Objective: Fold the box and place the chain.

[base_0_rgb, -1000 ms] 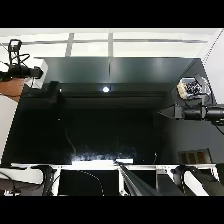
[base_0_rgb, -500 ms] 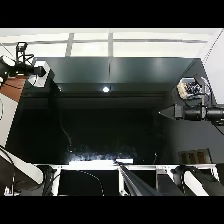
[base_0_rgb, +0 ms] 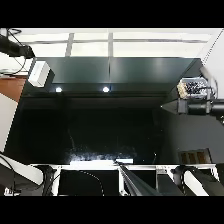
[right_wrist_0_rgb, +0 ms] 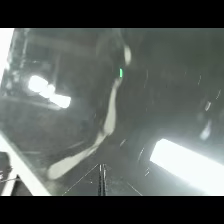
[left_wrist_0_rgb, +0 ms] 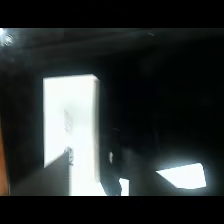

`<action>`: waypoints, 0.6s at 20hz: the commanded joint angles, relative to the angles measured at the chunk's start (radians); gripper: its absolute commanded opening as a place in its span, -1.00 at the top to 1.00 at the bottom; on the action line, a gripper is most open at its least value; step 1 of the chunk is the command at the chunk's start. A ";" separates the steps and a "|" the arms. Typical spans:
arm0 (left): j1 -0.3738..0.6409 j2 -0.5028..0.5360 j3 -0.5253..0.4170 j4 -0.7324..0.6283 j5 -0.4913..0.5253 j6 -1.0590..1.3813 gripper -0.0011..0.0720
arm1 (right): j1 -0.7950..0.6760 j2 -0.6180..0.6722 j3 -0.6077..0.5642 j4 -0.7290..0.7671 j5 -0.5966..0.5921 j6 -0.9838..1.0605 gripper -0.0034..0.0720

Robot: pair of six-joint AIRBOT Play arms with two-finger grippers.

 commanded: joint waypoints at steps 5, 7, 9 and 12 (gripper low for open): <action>-0.151 0.339 -0.170 -0.126 -0.214 -0.140 0.89 | -0.022 0.140 0.215 -0.357 -0.271 0.116 0.81; -0.230 0.471 -0.382 -0.232 -0.069 -0.071 0.89 | -0.020 0.190 0.132 -0.375 -0.344 0.144 0.81; -0.331 0.659 -0.737 -0.259 0.187 -0.019 0.89 | 0.003 0.227 -0.026 -0.348 -0.468 0.143 0.81; -0.426 0.961 -1.290 -0.263 0.560 -0.020 0.88 | 0.043 0.237 -0.267 -0.347 -0.645 0.143 0.81</action>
